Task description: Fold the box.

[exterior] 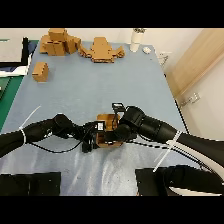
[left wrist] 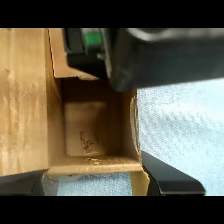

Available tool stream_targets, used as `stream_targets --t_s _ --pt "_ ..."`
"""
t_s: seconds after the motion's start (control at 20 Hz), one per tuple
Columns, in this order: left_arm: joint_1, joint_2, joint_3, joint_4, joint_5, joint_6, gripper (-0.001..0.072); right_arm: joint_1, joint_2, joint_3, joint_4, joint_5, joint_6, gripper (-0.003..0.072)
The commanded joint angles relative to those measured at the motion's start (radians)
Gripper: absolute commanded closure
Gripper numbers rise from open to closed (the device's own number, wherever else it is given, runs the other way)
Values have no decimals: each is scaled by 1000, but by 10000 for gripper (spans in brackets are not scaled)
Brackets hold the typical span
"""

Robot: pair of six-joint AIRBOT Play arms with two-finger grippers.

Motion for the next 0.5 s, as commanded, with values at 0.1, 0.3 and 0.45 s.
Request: stream_targets --t_s 0.1,0.3,0.45 --pt "1 0 1 0 0 0 324 0 1 1 16 30 30 100" --pt "1 0 1 0 0 0 324 0 1 1 -21 29 63 169" --pt "0 0 1 0 0 0 324 0 -3 1 -39 34 71 302"
